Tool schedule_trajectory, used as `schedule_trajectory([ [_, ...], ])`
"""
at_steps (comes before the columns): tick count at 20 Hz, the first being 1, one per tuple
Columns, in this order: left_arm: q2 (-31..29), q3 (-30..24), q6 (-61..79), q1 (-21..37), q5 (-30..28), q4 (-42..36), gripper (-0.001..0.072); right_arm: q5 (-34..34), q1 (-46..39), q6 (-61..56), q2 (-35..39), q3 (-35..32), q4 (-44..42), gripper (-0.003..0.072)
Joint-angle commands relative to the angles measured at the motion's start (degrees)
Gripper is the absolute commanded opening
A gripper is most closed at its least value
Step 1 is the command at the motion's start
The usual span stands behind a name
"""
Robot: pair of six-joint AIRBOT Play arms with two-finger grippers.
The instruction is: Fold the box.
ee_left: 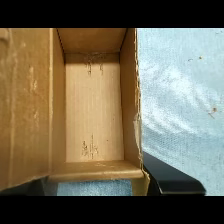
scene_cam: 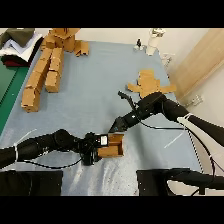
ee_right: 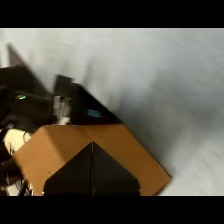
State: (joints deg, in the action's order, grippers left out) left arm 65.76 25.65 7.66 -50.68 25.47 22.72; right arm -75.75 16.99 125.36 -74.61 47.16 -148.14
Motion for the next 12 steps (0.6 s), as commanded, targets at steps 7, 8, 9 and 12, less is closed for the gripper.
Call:
schedule_trajectory([
  [7,-0.02,0.0,0.02,-0.04,0.02,0.0,0.0514,10.16,7.74,15.67,12.85,-13.44,-1.75,0.0001],
  [8,-0.02,0.0,0.02,-0.02,-0.02,0.02,0.0514,13.38,8.13,15.63,15.28,-15.5,-0.26,0.0002],
  [9,-0.02,0.0,0.02,-0.04,0.0,0.0,0.0514,16.28,8.7,14.99,17.42,-17.25,1.38,0.0002],
  [12,-0.02,0.0,0.02,-0.04,0.0,0.02,0.0514,22.62,12.35,14.14,24.3,-20.65,6.25,0.0002],
])
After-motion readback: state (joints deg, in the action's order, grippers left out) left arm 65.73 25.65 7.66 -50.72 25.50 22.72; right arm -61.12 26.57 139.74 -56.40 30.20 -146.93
